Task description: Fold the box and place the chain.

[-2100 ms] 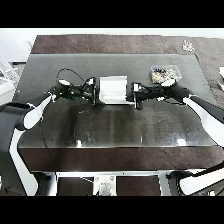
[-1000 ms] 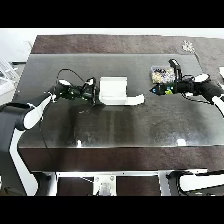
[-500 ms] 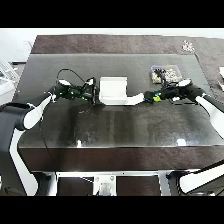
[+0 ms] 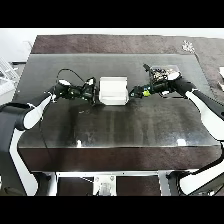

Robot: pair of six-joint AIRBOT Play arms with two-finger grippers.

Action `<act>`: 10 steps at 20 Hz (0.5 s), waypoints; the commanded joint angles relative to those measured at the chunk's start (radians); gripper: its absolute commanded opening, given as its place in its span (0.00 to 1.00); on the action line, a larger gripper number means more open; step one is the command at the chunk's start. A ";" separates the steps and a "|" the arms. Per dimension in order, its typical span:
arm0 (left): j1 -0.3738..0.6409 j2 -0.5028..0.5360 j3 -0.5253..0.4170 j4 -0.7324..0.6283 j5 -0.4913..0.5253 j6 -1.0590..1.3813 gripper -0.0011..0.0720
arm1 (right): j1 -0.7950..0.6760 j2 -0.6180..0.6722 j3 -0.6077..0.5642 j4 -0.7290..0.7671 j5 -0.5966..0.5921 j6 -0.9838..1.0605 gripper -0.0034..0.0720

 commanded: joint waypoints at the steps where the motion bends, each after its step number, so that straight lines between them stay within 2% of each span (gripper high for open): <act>1: 0.000 0.000 0.000 0.000 0.000 0.000 0.74 | 0.021 0.002 0.037 -0.018 0.010 0.033 0.09; 2: 0.000 0.000 0.000 0.000 0.000 0.000 0.74 | 0.017 0.002 0.038 -0.019 0.011 0.044 0.16; 4: 0.000 0.000 0.000 0.000 0.000 0.000 0.74 | 0.016 0.002 0.039 -0.020 0.016 0.053 0.19; 5: 0.000 0.000 0.000 0.000 0.000 0.000 0.74 | 0.016 0.002 0.039 -0.019 0.020 0.053 0.24; 10: 0.000 0.000 0.000 0.000 0.000 0.000 0.74 | 0.006 0.002 0.060 -0.032 0.040 0.053 0.26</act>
